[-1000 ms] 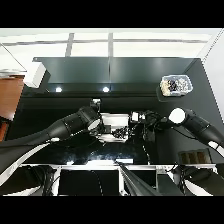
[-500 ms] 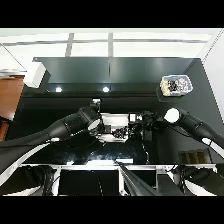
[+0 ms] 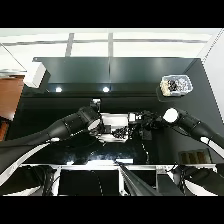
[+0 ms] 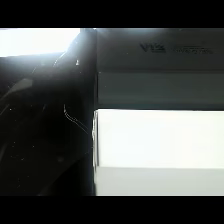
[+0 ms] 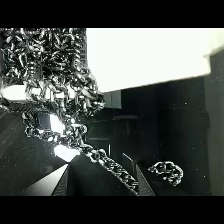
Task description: Fold the box and place the chain.
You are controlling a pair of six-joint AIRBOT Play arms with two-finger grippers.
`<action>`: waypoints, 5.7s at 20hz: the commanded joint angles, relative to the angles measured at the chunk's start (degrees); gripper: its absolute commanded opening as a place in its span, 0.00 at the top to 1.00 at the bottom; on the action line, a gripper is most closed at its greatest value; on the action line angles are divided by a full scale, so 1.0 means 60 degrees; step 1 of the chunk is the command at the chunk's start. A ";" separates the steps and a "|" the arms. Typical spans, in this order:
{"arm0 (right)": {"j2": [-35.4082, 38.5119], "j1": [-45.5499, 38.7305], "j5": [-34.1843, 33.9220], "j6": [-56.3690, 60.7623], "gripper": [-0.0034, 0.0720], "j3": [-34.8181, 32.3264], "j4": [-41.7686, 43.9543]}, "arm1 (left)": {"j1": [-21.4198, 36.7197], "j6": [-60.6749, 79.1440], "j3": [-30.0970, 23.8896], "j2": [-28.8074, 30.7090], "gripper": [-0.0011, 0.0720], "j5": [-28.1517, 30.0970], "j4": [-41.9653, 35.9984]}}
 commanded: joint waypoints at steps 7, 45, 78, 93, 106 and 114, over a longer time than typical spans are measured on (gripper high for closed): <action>-0.0142 0.0007 -0.0004 0.0004 0.32 -0.0007 0.0007 | -0.0004 0.0000 0.0000 -0.0004 0.94 0.0004 -0.0004; 0.2422 0.0590 0.3249 0.8076 0.21 0.3228 0.0962 | -0.0007 0.0000 0.0000 -0.0004 0.94 0.0004 -0.0106; 0.0903 0.0998 -0.0823 -0.0007 0.38 -0.0492 0.1370 | -0.0007 0.0000 0.0000 -0.0004 0.94 0.0000 -0.0106; 0.0769 0.0994 -0.0827 -0.0029 0.91 -0.0492 0.1563 | -0.0007 0.0000 0.0000 -0.0004 0.94 0.0000 -0.0106; 0.1563 0.0994 -0.0670 0.2532 0.91 -0.0481 0.0033 | -0.0007 0.0000 0.0000 -0.0004 0.94 0.0000 -0.0106; 0.2965 0.0994 0.0226 0.3024 0.91 -0.0401 0.2707 | -0.0007 -0.0004 0.0000 -0.0004 0.94 0.0004 -0.0106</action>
